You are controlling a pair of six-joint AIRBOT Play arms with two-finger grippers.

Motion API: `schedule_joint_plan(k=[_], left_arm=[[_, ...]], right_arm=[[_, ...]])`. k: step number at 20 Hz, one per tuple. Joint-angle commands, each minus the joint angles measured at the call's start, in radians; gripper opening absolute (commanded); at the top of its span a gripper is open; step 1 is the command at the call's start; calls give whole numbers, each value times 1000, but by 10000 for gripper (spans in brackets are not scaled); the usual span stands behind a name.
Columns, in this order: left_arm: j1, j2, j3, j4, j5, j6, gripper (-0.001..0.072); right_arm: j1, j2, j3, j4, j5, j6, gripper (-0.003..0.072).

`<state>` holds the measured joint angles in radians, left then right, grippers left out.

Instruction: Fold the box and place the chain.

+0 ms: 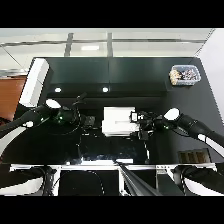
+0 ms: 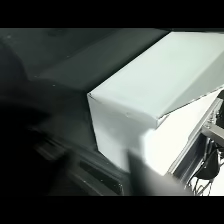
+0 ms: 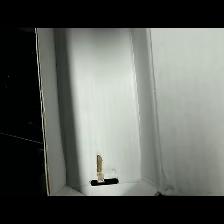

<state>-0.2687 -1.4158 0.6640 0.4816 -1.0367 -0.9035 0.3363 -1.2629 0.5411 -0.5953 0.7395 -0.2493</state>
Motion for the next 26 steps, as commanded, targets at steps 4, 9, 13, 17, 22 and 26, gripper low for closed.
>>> schedule_joint_plan(k=[4, 9, 13, 17, 22, 26], left_arm=[[0, 1, 1, -20, -19, 10, 524], [0, 1, 2, -24, -22, 10, 524], [0, 1, 3, -29, -46, 15, 519], [15, 1, 3, 8, -49, 14, 516], [107, 0, 3, -28, -124, 6, 510], [80, 0, 3, -39, -143, 16, 510]], right_arm=[[1, 0, 0, 0, 0, 0, 416], [0, 0, 0, 0, 0, 0, 415], [0, 0, 0, 0, 0, 0, 415], [1, 0, 0, 0, 0, 0, 416], [0, 0, 0, 0, 0, 0, 415], [0, 0, 0, 0, 0, 0, 415]])
